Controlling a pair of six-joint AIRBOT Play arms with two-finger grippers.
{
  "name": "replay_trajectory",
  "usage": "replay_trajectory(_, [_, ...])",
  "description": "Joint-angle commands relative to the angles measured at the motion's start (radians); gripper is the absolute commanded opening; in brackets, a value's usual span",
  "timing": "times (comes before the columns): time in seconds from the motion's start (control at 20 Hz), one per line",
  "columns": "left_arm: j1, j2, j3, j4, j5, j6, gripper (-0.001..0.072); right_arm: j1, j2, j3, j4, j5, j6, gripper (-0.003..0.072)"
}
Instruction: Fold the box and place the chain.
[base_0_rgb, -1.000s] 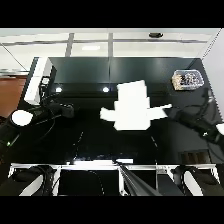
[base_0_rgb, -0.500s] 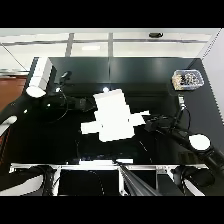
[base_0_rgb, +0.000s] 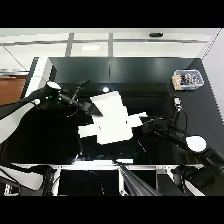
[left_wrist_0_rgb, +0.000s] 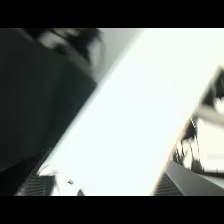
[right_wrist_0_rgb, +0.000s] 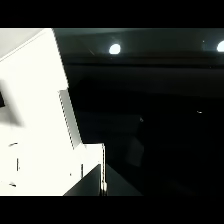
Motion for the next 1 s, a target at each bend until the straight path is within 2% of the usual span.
replay_trajectory(0.0, [-0.017,-0.051,0.047,0.053,-0.063,0.095,0.0589,0.003,-0.001,-0.001,0.0,0.007,0.006,0.0017])
replay_trajectory(0.1, [-0.035,-0.051,0.072,0.079,-0.059,0.153,0.0387,0.003,-0.001,-0.001,0.0,0.013,0.008,0.0017])
replay_trajectory(0.15, [-0.039,-0.051,0.078,0.074,-0.057,0.162,0.035,0.003,-0.001,-0.001,0.0,0.019,0.008,0.0017])
replay_trajectory(0.35, [-0.061,-0.051,0.082,0.071,-0.042,0.166,0.0327,0.003,-0.001,-0.001,0.0,0.035,0.008,0.0017])
replay_trajectory(0.4, [-0.069,-0.051,0.082,0.073,-0.043,0.166,0.0273,0.002,-0.001,-0.001,0.0,0.035,0.008,0.0017])
replay_trajectory(0.45, [-0.074,-0.051,0.082,0.079,-0.044,0.17,0.0094,0.002,-0.001,-0.001,0.0,0.033,0.008,0.0017])
replay_trajectory(0.5, [-0.075,-0.051,0.082,0.089,-0.057,0.186,0.0024,-0.004,-0.001,0.0,0.0,0.034,0.008,0.0019])
replay_trajectory(0.55, [-0.074,-0.051,0.082,0.097,-0.074,0.189,0.0024,-0.015,-0.001,0.001,0.0,0.04,0.009,0.0072])
replay_trajectory(0.65, [-0.068,-0.042,0.082,0.126,-0.099,0.172,0.0021,-0.053,0.0,0.021,-0.025,0.069,0.006,0.0715])
replay_trajectory(0.75, [-0.067,-0.005,0.082,0.201,-0.086,0.121,0.0018,-0.108,0.0,0.087,-0.177,0.173,0.006,0.0712])
replay_trajectory(0.85, [-0.069,0.058,0.081,0.243,-0.054,0.105,0.0018,-0.167,0.0,0.197,-0.422,0.334,0.006,0.071])
replay_trajectory(0.95, [-0.085,0.144,0.069,0.242,0.051,0.143,0.0018,-0.196,0.0,0.293,-0.6,0.443,0.005,0.071])
